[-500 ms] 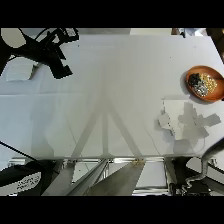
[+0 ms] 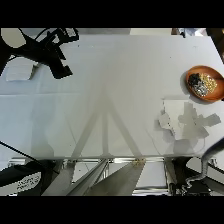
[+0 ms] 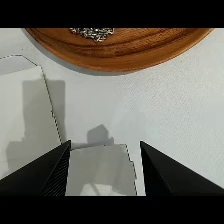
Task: Fold the box and place the chain.
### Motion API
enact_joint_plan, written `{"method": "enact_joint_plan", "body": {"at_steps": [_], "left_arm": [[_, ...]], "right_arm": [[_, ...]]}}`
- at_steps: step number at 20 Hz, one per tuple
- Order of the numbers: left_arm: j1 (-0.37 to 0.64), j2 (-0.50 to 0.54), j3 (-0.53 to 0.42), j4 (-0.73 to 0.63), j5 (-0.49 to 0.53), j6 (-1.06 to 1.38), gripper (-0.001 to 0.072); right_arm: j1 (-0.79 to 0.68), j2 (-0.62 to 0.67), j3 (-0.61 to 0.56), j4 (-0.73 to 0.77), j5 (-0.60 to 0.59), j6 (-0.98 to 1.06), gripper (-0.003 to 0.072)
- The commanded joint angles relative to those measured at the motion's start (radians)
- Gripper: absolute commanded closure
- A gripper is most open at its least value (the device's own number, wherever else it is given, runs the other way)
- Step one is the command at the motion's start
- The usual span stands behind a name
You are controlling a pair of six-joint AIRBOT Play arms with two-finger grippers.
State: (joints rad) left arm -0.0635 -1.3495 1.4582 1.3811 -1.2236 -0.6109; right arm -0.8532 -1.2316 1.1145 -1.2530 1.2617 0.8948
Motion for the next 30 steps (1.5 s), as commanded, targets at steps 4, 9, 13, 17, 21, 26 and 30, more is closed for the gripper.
{"method": "enact_joint_plan", "body": {"at_steps": [4,9,13,17,21,26,30], "left_arm": [[0.001,0.0,0.0,0.0,0.0,0.0,0.0009],[0.001,0.0,0.0,0.0,0.0,0.0,0.0009],[0.001,0.0,0.0,0.0,0.0,0.0,0.0009],[0.001,0.0,0.0,0.0,0.0,0.0,0.0009],[0.001,0.0,0.0,0.0,0.0,0.0,0.0009],[0.001,0.0,0.0,0.0,0.0,0.0,0.0009],[0.001,0.0,0.0,0.0,0.0,0.0,0.0009]], "right_arm": [[-0.001,-0.007,0.0,-0.1,-0.019,0.071,0.0209],[0.0,-0.08,0.0,-0.113,0.014,0.072,0.0209],[0.0,-0.169,0.0,-0.117,0.084,0.039,0.0209],[0.0,-0.253,0.0,-0.161,0.134,0.038,0.021],[0.0,-0.316,0.0,-0.159,0.174,0.031,0.0217],[0.0,-0.364,0.0,-0.15,0.225,-0.009,0.0409],[0.0,-0.364,0.0,-0.149,0.246,-0.054,0.065]]}}
